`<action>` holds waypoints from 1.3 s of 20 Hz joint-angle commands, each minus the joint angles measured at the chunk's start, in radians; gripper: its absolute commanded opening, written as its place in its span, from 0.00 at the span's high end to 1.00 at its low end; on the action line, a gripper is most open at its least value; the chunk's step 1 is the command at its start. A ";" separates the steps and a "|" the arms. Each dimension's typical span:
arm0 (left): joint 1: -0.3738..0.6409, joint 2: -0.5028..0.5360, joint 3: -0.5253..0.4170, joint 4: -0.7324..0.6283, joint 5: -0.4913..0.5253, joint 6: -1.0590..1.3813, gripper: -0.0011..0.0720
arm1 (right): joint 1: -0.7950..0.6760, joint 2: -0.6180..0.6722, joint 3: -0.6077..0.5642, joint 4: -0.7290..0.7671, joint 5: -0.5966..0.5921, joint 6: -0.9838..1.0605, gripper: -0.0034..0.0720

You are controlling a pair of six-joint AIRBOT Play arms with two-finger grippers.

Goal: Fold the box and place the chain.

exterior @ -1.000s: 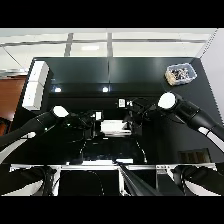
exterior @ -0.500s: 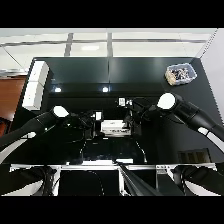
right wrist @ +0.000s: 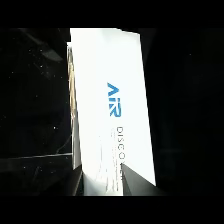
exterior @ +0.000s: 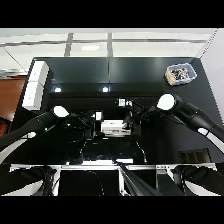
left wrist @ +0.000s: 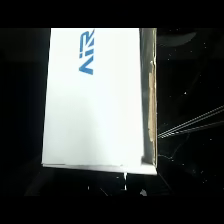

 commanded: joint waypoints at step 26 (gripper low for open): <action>-0.001 -0.001 0.000 0.001 0.000 0.001 0.38 | 0.009 -0.055 -0.047 0.179 -0.066 0.800 0.93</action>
